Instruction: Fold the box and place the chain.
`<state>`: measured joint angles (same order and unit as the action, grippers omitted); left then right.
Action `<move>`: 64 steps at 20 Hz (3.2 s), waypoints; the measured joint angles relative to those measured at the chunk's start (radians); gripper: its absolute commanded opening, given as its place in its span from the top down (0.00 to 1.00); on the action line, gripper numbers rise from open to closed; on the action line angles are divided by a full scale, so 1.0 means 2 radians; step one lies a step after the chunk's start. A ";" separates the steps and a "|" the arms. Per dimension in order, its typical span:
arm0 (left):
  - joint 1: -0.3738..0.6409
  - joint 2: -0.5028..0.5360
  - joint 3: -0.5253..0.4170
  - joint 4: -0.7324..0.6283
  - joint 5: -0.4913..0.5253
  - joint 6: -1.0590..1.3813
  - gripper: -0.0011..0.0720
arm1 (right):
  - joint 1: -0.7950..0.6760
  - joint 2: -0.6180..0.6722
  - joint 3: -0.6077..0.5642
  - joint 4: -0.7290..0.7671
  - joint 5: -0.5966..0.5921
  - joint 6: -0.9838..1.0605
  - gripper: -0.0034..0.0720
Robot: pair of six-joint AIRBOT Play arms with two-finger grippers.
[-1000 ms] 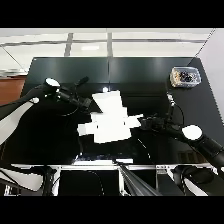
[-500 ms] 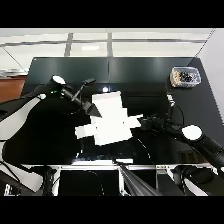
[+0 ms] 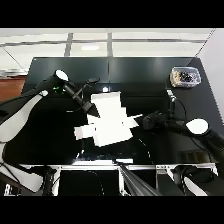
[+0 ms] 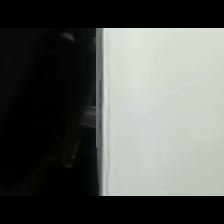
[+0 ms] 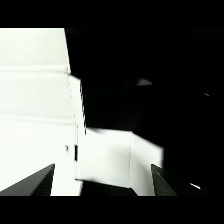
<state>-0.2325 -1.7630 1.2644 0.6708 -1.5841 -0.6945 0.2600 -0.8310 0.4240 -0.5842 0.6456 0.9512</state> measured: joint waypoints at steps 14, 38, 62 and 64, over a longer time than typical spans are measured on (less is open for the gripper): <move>-0.110 0.200 -0.204 0.054 0.384 0.313 0.95 | -0.018 0.000 0.055 -0.126 0.078 -0.159 0.01; -0.126 0.168 -0.209 0.070 0.420 0.329 0.95 | 0.093 -0.109 0.036 -0.143 0.030 -0.471 0.01; -0.126 0.168 -0.209 0.068 0.420 0.329 0.95 | 0.065 -0.163 0.083 0.048 -0.028 -0.622 0.01; -0.126 0.168 -0.209 0.068 0.420 0.330 0.95 | 0.056 -0.171 0.084 0.063 -0.025 -0.636 0.01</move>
<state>-0.4839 -1.4269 0.8471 0.8066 -0.7448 -0.0353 0.3721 -1.1740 0.5911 -0.4580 0.5961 -0.3206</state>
